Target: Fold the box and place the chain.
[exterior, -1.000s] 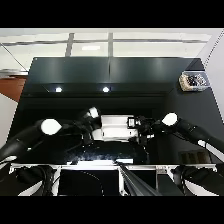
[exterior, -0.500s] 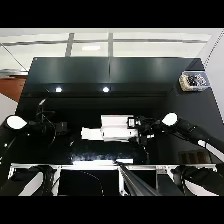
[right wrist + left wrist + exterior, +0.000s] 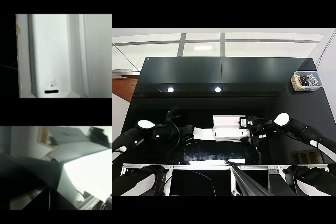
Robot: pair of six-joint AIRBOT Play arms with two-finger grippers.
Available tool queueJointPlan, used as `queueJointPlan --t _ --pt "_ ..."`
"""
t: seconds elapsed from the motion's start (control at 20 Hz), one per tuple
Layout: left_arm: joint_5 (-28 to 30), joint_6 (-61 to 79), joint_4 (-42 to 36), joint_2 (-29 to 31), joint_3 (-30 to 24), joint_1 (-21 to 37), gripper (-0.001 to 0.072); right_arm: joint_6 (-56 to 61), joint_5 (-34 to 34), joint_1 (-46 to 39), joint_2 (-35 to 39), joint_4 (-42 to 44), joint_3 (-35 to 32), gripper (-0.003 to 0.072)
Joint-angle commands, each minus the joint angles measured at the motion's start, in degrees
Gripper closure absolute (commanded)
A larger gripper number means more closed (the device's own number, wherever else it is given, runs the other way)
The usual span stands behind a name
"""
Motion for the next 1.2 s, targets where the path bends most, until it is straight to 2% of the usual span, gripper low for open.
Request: queueJointPlan --t 0.0,0.1,0.15,0.2,0.25,0.3,0.45,0.55,0.7,0.9,1.15 --pt "3.8 1.6 -3.4 -1.4 1.6 -6.7 0.0682 0.0 0.0 0.0 0.0 0.0 0.0 0.0149" --pt "2.9 1.6 -3.4 -1.4 2.9 -7.2 0.0674 0.0 -0.1 0.0 0.0 0.0 0.0 0.0149" --pt "2.1 1.7 -3.3 -1.4 3.5 -7.2 0.0549 0.0 0.0 0.0 0.0 0.0 0.0 0.0149" --pt "1.2 1.7 -3.0 -1.4 4.3 -7.1 0.0306 0.0 0.0 0.0 0.0 0.0 0.0 0.0148" --pt "-0.2 1.7 -2.6 -1.4 5.2 -7.1 0.0093 0.0 0.0 0.0 0.0 0.0 0.0 0.0148" --pt "-1.9 1.8 -2.1 -1.4 6.1 -7.1 0.0003 0.0 0.0 0.0 0.0 0.0 0.0 0.0149" --pt "-6.3 1.8 -1.6 -1.3 9.0 -7.9 0.0003 0.0 0.0 0.0 0.0 0.0 0.0 0.0149" --pt "-5.7 1.5 -1.4 -1.3 10.6 -10.2 0.0003 0.0 0.0 0.0 0.0 0.0 0.0 0.0148" --pt "-2.0 -2.7 0.7 -1.3 12.3 -14.0 0.0005 0.0 -0.1 0.0 0.0 0.0 0.0 0.0149" --pt "1.8 -11.9 9.0 -1.3 14.0 -18.9 0.0008 0.0 -0.1 0.0 0.0 0.0 0.0 0.0148" --pt "11.8 -28.8 19.2 -1.3 15.0 -28.1 0.0026 0.0 -0.1 0.0 0.0 0.0 0.0 0.0148"
